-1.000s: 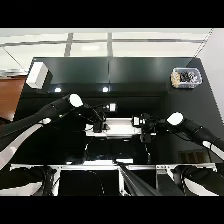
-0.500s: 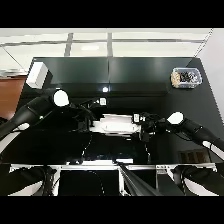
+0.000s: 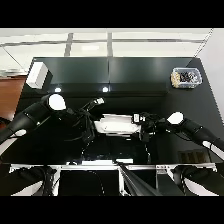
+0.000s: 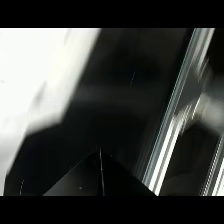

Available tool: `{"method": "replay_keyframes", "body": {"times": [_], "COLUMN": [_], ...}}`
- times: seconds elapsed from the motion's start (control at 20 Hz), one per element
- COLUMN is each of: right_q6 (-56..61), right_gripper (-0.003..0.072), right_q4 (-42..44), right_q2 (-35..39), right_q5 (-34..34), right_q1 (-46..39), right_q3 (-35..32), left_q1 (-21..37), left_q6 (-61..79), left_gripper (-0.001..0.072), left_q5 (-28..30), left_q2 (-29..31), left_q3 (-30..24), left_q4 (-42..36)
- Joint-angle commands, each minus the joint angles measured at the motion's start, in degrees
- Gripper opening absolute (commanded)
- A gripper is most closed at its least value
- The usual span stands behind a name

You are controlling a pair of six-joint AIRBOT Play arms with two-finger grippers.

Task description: Fold the box and place the chain.

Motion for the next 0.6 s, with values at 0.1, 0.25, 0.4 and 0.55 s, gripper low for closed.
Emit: {"method": "replay_keyframes", "body": {"times": [0.1, 0.25, 0.4, 0.55], "right_q6": [0.0, 0.0, 0.0, 0.0], "right_gripper": [0.014, 0.014, 0.014, 0.0141], "right_q4": [0.0, 0.0, 0.0, 0.0], "right_q2": [0.0, 0.0, 0.0, 0.0], "right_q5": [0.0, 0.0, 0.0, 0.0], "right_q1": [0.0, 0.0, 0.0, 0.0], "right_q3": [0.0, 0.0, 0.0, 0.0], "left_q1": [2.3, 2.4, 1.0, 0.4], "left_q6": [3.2, 3.0, 2.7, 1.3], "left_gripper": [0.0027, 0.0027, 0.0027, 0.0028], "left_q5": [28.7, 30.7, 29.0, 23.6], "left_q2": [-0.3, -3.8, -8.3, -12.0], "left_q3": [-2.8, -1.0, 0.6, 1.5], "left_q4": [-26.0, -20.3, -14.6, -10.7]}}
